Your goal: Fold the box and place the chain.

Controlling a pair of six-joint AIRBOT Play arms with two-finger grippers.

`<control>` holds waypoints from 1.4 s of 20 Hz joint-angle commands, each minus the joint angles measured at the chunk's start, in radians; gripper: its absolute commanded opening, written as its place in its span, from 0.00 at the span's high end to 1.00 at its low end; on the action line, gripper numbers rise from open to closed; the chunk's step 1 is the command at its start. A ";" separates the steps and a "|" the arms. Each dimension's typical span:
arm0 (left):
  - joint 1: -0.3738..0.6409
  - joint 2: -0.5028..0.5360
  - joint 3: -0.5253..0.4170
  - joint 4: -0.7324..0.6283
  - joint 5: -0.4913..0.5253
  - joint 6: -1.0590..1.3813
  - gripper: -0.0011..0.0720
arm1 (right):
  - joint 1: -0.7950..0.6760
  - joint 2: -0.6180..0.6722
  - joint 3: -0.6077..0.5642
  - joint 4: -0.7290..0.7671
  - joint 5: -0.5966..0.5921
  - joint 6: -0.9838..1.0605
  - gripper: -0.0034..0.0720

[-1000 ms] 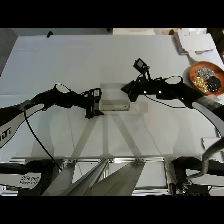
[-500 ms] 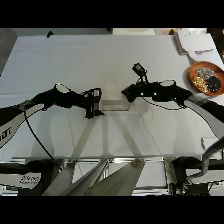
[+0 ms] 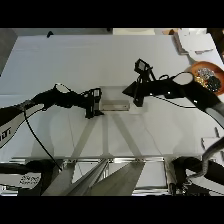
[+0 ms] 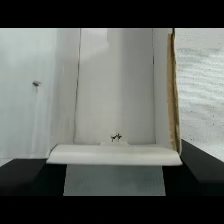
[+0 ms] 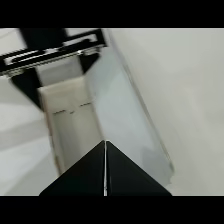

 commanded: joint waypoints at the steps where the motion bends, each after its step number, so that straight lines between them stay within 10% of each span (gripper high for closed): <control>1: 0.000 0.000 0.000 0.000 0.000 0.000 0.70 | 0.001 0.163 0.001 -0.182 0.128 0.118 0.94; 11: 0.000 0.000 0.000 0.000 0.000 0.000 0.70 | 0.001 0.069 0.000 -0.554 0.067 0.269 0.94; 14: 0.000 0.000 0.000 0.000 0.000 0.000 0.70 | 0.001 -0.050 0.000 -0.551 0.005 0.255 0.55; 28: 0.000 0.000 0.000 0.000 0.000 0.000 0.70 | 0.011 -0.169 0.000 -0.300 0.009 -0.232 0.63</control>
